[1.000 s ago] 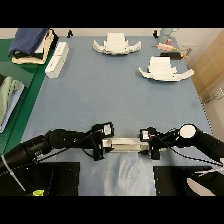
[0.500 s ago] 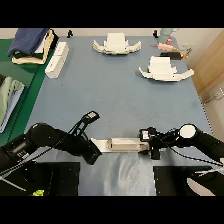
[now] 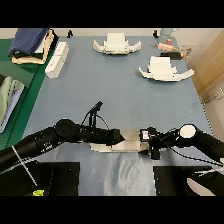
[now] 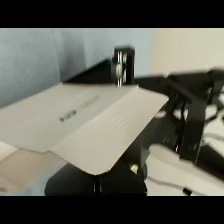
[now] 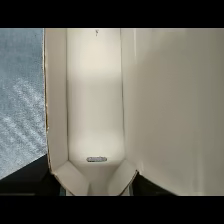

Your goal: Fold the box.

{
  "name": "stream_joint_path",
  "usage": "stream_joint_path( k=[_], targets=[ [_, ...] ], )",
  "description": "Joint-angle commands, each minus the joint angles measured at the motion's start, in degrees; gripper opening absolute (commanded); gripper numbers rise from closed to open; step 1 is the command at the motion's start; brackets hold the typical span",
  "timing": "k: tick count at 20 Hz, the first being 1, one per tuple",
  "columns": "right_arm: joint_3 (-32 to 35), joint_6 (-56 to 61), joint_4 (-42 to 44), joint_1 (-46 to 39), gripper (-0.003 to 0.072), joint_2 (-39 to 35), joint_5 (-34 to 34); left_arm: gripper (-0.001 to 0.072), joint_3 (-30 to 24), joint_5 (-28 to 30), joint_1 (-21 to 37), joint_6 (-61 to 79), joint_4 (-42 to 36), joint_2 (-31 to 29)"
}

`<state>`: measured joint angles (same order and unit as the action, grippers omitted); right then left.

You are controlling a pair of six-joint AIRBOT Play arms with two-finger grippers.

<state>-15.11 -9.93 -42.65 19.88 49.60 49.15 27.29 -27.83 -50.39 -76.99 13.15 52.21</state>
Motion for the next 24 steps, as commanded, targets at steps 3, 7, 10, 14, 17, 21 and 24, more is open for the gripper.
stream_joint_path(
  k=[3,7,10,14,17,21,24],
  targets=[
    [-0.04,0.00,0.02,0.00,0.0512,-0.02,0.00,0.0016,0.00,8.37,-0.22,-1.09,-5.86,4.55],
    [-0.04,0.00,0.00,0.00,0.0512,-0.04,0.02,0.0016,0.00,7.58,0.17,-2.19,-5.88,9.97],
    [-0.04,0.00,0.00,0.00,0.0512,-0.04,0.02,0.0016,0.00,4.63,2.19,-2.21,-5.84,11.41],
    [-0.04,0.00,0.00,0.00,0.0512,-0.02,0.02,0.0016,0.00,3.74,3.98,-2.16,-4.87,11.52],
    [-0.04,0.00,0.00,0.00,0.0512,-0.04,0.02,0.0016,0.00,3.13,4.74,-2.16,-4.11,12.24],
    [-0.04,0.00,0.00,0.00,0.0512,-0.04,0.02,0.0016,0.00,1.60,4.76,-1.53,-4.09,12.81],
    [-0.04,0.00,0.00,0.00,0.0512,-0.02,0.02,0.0016,0.02,0.59,4.79,-0.52,-4.15,12.76]
  ],
)
